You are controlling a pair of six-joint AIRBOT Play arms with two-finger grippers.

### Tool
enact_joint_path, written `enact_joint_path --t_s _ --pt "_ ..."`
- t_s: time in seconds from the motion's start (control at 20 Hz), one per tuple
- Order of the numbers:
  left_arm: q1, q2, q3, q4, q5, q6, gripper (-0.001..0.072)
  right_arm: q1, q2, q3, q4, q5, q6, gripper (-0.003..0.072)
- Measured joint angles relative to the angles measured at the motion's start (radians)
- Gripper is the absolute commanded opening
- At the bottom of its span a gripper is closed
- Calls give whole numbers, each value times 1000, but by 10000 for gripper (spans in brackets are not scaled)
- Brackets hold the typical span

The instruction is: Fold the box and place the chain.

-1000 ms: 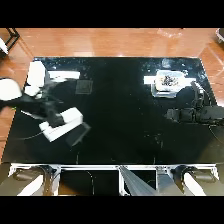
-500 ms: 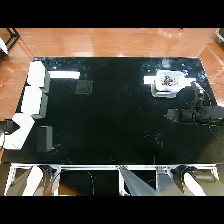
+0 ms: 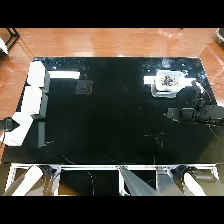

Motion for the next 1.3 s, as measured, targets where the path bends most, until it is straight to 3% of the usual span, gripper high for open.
enact_joint_path --t_s 0.2,0.35,0.4,0.45,0.5,0.55,0.65,0.75,0.85,1.0,1.15,1.3 --pt "-13 -43 23 -9 28 -2 641 0 0 1 7 24 0 36" --pt "-65 -51 119 -49 47 -76 637 0 0 32 21 11 0 35" --pt "-96 -52 166 -103 64 -117 604 0 0 60 25 4 0 36" --pt "-130 -53 211 -170 82 -159 459 -2 0 100 28 -2 1 36" --pt "-174 -55 258 -255 95 -197 140 -4 0 143 28 -11 5 36" --pt "-224 -56 305 -348 110 -226 24 -6 0 196 21 -25 16 36" --pt "-340 -56 378 -470 99 -251 22 -13 3 290 -22 -72 58 35" --pt "-474 -47 414 -488 68 -290 22 -17 26 337 -74 -119 88 35" --pt "-619 -17 393 -375 66 -384 22 -19 77 322 -166 -132 140 35" --pt "-799 73 263 -120 142 -539 26 -21 154 241 -309 -131 255 35" --pt "-874 148 158 13 215 -620 26 -21 188 201 -365 -127 325 35" --pt "-903 181 114 66 241 -659 26 -21 201 187 -390 -124 355 35"
